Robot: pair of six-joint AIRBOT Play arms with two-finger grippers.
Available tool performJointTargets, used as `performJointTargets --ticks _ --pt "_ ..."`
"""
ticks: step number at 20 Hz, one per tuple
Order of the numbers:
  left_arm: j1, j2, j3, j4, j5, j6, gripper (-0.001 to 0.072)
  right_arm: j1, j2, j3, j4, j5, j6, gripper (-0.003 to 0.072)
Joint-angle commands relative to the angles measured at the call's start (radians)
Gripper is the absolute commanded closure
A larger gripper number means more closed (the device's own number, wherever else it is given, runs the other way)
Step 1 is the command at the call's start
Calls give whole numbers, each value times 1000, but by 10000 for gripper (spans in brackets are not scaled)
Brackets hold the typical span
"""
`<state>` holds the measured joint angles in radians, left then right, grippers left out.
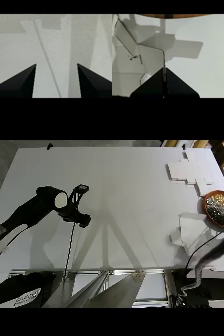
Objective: Fold the box and place the chain.
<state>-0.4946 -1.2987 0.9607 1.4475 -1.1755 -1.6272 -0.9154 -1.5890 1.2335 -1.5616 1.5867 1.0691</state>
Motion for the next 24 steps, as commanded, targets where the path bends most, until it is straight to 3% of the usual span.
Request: performJointTargets --ticks 1,5,10,14,17,20,24 --pt "1 -1 0 0 0 0 142 93 60 -55 129 45 -24 666" --pt "0 -1 0 0 0 0 142 325 267 -264 206 -80 -51 666" --pt "1 -1 0 0 0 0 142 607 609 -561 417 -306 -48 666" --pt "0 -1 0 0 0 0 142 785 871 -768 487 -504 53 666" --pt "0 -1 0 -1 40 0 142 881 989 -837 486 -566 87 666" --pt "0 -1 0 -34 138 12 126 914 999 -840 482 -552 110 665" --pt "0 -1 0 -238 242 201 133 914 999 -840 483 -551 110 665"
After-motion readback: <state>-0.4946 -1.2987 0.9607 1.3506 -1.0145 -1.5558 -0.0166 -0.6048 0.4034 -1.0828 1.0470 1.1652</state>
